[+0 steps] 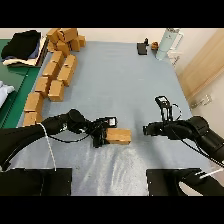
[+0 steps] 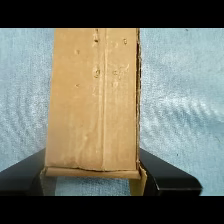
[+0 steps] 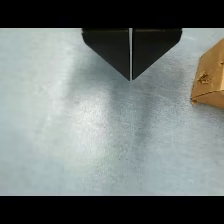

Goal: Fold the box.

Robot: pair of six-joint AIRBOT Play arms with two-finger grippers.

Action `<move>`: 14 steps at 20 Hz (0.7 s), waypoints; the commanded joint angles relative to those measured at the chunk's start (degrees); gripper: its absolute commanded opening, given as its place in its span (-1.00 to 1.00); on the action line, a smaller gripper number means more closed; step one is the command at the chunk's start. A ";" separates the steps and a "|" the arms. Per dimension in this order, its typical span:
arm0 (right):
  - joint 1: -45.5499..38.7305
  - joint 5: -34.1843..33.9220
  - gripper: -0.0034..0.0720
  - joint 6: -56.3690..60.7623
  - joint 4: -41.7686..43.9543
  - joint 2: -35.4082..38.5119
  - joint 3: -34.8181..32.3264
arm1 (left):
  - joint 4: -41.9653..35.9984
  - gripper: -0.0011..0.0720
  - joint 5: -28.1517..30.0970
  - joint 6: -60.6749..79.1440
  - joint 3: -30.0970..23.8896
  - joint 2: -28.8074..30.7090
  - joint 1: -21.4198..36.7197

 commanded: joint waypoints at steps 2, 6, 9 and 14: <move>-0.74 -1.01 -0.86 6.64 2.43 -0.66 0.07 | -0.09 0.30 0.04 -0.17 0.07 0.28 0.07; -0.74 -0.90 -0.86 11.69 -0.24 -0.66 0.07 | 4.13 0.30 -0.31 -13.03 0.07 6.60 2.03; -0.74 0.76 -0.86 12.46 -0.70 -0.68 0.07 | 19.47 0.30 -0.44 -34.95 0.04 13.88 7.89; -0.74 5.60 -0.86 12.44 -1.40 -0.68 0.07 | 40.79 0.30 -3.74 -69.77 0.02 19.04 25.31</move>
